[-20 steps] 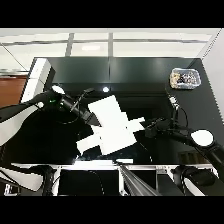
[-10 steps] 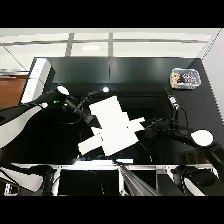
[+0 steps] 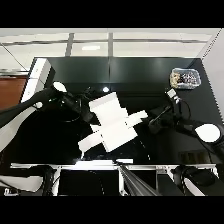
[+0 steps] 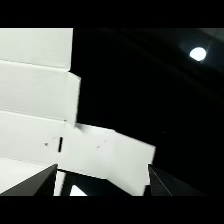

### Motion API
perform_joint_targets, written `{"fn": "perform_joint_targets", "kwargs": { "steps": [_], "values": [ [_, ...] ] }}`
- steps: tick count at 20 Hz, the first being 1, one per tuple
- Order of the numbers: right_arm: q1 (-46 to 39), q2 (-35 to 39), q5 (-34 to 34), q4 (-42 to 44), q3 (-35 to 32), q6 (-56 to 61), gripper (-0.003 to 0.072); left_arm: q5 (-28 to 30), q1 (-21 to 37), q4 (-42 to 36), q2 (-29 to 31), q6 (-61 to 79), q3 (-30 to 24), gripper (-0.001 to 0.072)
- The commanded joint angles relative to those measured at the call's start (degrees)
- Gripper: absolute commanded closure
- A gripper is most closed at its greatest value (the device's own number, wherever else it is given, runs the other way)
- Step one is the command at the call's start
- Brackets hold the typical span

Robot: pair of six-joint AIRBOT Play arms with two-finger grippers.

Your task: Fold the box and place the chain.

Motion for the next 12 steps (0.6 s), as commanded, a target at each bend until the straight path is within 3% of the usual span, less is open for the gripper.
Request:
{"fn": "perform_joint_targets", "kwargs": {
  "steps": [1,3,6,12],
  "values": [
    [0.0,0.0,0.9,-14.5,6.1,0.0,0.0068,13.9,-4.5,4.9,8.6,2.6,-2.9,0.0688],
    [0.1,0.0,1.1,-14.5,5.9,-0.1,0.0068,20.7,-8.5,5.6,12.3,10.2,-5.0,0.0686],
    [0.1,0.0,2.8,-14.5,4.8,-0.9,0.0068,21.1,-12.8,7.1,13.0,27.1,-4.9,0.0685],
    [0.1,-0.8,4.3,-12.3,0.0,-8.1,0.0068,39.3,-16.7,10.4,10.8,29.4,-4.9,0.0684]
  ]
}}
